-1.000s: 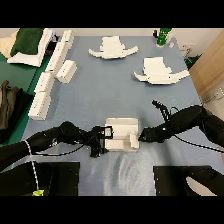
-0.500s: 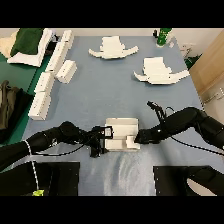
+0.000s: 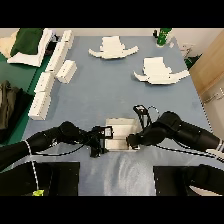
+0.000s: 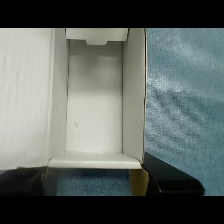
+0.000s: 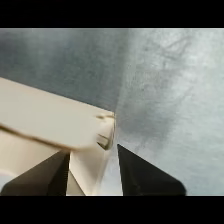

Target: Fold the box.

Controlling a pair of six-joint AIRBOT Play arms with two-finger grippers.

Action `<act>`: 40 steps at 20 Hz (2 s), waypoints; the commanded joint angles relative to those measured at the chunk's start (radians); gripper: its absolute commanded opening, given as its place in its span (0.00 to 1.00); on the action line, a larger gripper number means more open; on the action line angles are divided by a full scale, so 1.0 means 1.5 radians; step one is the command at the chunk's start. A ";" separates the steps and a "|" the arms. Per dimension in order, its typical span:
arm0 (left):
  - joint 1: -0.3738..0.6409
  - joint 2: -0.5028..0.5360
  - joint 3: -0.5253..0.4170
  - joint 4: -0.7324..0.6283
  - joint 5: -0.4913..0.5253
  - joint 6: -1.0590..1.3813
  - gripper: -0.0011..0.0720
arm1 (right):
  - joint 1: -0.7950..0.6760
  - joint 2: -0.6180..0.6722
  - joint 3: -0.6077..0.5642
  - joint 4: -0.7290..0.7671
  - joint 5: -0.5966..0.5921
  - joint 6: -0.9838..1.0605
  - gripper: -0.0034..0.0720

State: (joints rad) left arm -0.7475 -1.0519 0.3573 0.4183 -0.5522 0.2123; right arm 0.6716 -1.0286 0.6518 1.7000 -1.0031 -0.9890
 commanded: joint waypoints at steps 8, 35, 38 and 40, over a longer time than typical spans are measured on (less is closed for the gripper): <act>0.001 -0.001 0.000 0.000 0.000 0.000 0.65 | 0.066 -0.136 0.115 -0.118 -0.117 0.220 0.62; 0.001 -0.001 0.000 0.000 0.000 0.000 0.65 | 0.065 -0.137 0.114 -0.095 -0.139 0.224 0.46; 0.001 -0.001 0.000 0.000 0.000 0.000 0.65 | 0.065 -0.137 0.114 -0.099 -0.140 0.226 0.32; 0.001 -0.001 0.000 0.000 0.000 0.000 0.65 | 0.065 -0.137 0.114 -0.099 -0.140 0.225 0.15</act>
State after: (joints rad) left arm -0.7475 -1.0519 0.3573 0.4187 -0.5526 0.2127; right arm 0.7681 -1.2335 0.8227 1.5513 -1.2137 -0.6540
